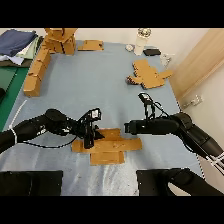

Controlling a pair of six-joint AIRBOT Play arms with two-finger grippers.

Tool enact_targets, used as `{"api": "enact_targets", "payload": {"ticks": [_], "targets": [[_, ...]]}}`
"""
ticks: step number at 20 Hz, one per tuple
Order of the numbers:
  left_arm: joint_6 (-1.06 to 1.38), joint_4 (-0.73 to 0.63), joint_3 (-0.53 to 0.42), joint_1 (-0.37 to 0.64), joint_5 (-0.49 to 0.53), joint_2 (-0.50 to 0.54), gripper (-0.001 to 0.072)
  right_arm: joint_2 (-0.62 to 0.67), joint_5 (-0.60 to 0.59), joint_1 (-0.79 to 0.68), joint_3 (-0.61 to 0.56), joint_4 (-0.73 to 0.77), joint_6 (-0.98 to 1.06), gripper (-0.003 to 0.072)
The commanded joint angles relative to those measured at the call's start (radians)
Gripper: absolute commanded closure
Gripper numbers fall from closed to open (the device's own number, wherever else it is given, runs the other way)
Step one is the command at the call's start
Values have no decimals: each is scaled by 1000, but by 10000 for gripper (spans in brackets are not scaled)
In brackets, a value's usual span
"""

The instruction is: Fold the box.

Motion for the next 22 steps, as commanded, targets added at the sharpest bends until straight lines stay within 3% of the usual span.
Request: {"api": "enact_targets", "payload": {"ticks": [1, 4, 7, 10, 12, 13, 14, 15, 22], "targets": [[-4, 4, 1, 0, 3, -1, 696, 20, -71, 14, 0, -9, 0, 685], [-4, 4, 1, 0, 3, -1, 696, 96, -158, 123, 0, -135, 142, 685], [-4, 4, 1, 0, 4, -1, 695, 156, -230, 361, 0, -215, 181, 685], [-5, 4, 1, 0, 3, -1, 696, 158, -195, 715, -35, -379, 201, 685], [-4, 4, 1, 0, 3, -1, 696, 151, -107, 948, -97, -528, 208, 682], [-5, 4, 1, 0, 4, -1, 696, 140, -73, 1032, -125, -578, 208, 594], [-4, 4, 1, 0, 4, -1, 696, 122, -64, 1081, -141, -610, 209, 398], [-4, 4, 1, 0, 4, -1, 696, 99, -67, 1102, -147, -629, 209, 316], [-4, 4, 1, 0, 2, -1, 695, -62, -64, 1104, -148, -840, 207, 313]]}}
